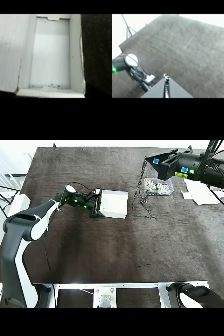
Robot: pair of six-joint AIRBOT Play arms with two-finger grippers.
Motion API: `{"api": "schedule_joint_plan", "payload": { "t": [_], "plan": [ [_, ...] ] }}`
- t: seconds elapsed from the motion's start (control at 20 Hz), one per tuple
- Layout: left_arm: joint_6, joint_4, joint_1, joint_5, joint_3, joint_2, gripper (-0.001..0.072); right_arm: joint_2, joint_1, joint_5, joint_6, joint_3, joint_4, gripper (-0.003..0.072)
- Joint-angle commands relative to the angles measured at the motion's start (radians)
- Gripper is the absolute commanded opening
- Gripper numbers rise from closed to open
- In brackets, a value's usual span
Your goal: Fold the box and place the chain.
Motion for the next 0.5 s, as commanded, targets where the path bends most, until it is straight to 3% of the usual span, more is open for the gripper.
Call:
{"api": "schedule_joint_plan", "payload": {
  "t": [0.0, 0.45],
  "plan": [
    [0.000, 0.000, 0.000, 0.000, 0.000, 0.000, 0.0627, -0.005, 0.050, -0.062, 0.000, 0.012, 0.008, 0.0012],
    [0.000, 0.000, 0.000, 0.000, 0.000, 0.000, 0.0628, -0.175, 0.172, -0.123, 0.000, 0.012, 0.006, 0.0012]
  ]
}}
